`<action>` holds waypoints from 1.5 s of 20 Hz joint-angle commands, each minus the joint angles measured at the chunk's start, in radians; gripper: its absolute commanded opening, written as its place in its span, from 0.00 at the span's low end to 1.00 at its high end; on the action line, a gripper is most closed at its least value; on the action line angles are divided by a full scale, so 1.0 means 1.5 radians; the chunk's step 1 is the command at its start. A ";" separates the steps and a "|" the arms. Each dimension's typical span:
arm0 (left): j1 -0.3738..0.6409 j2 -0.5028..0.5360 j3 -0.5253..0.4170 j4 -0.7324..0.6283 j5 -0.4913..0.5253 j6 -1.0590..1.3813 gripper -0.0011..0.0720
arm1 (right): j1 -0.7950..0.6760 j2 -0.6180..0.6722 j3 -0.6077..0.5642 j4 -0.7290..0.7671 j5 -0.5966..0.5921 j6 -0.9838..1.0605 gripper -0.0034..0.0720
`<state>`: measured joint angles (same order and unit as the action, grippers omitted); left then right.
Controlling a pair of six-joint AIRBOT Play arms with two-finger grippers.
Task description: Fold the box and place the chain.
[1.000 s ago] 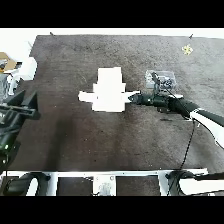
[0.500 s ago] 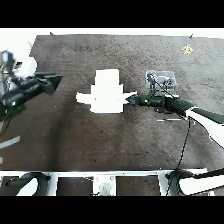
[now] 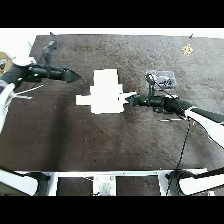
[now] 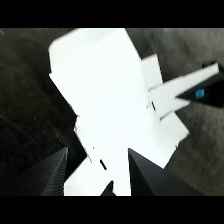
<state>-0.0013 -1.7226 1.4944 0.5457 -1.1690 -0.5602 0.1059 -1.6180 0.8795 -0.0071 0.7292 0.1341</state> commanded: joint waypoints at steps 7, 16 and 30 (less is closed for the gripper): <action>-0.049 -0.332 0.407 0.054 -0.161 -0.141 0.59 | 0.000 -0.001 0.001 0.003 0.003 -0.018 0.04; -0.087 -0.384 0.406 -0.032 -0.212 -0.097 0.60 | 0.000 -0.001 0.001 0.003 0.003 -0.020 0.04; -0.087 -0.401 0.406 -0.056 -0.249 -0.009 0.03 | -0.009 0.006 0.001 0.003 0.021 -0.035 0.62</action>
